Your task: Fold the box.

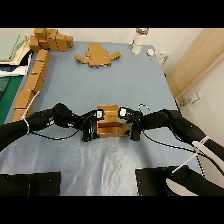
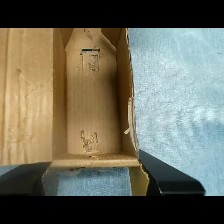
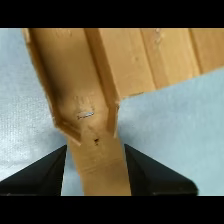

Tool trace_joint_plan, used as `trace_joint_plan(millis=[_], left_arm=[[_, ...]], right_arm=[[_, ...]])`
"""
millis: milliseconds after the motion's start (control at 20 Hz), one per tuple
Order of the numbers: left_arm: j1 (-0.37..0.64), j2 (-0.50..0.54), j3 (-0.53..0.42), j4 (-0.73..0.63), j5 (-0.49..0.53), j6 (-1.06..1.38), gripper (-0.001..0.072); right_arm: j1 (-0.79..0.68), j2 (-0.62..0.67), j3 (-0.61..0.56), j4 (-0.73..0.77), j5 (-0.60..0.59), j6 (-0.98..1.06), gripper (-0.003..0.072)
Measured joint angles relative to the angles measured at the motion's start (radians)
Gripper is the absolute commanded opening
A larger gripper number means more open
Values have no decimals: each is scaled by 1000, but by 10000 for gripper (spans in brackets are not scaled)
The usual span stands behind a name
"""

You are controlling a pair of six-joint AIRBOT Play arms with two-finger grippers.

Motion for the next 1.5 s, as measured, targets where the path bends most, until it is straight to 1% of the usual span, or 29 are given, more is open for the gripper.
trace_joint_plan(millis=[150, 200, 300, 350, 400, 750, 1100, 1150, 1200, 1250, 1500], left_arm=[[0, 0, 0, 0, 0, 0, 460], [0, 0, 0, 0, 0, 0, 460], [0, 0, 0, 0, 0, 0, 460], [0, 0, 0, 0, 0, 0, 460], [0, 0, 0, 0, 0, 0, 460], [0, 0, 0, 1, 0, 0, 460], [0, 0, 0, 1, 0, 0, 460], [0, 0, 0, 0, 0, 0, 460], [0, 0, 0, 0, 0, 0, 460], [0, 0, 0, 0, 0, 0, 460], [0, 0, 0, 0, 0, -1, 460]], right_arm=[[1, -27, -2, 32, 54, -69, 536], [6, -32, -2, 40, 64, -84, 510], [21, -39, -2, 53, 75, -103, 324], [30, -42, -2, 56, 78, -107, 269], [39, -46, -2, 60, 79, -113, 257], [88, -84, -2, 72, 109, -173, 257], [116, -109, -2, 92, 148, -184, 258], [117, -110, -2, 92, 150, -184, 286], [117, -111, -2, 93, 150, -184, 450], [118, -112, -2, 96, 149, -184, 568], [118, -113, -2, 100, 149, -185, 568]])
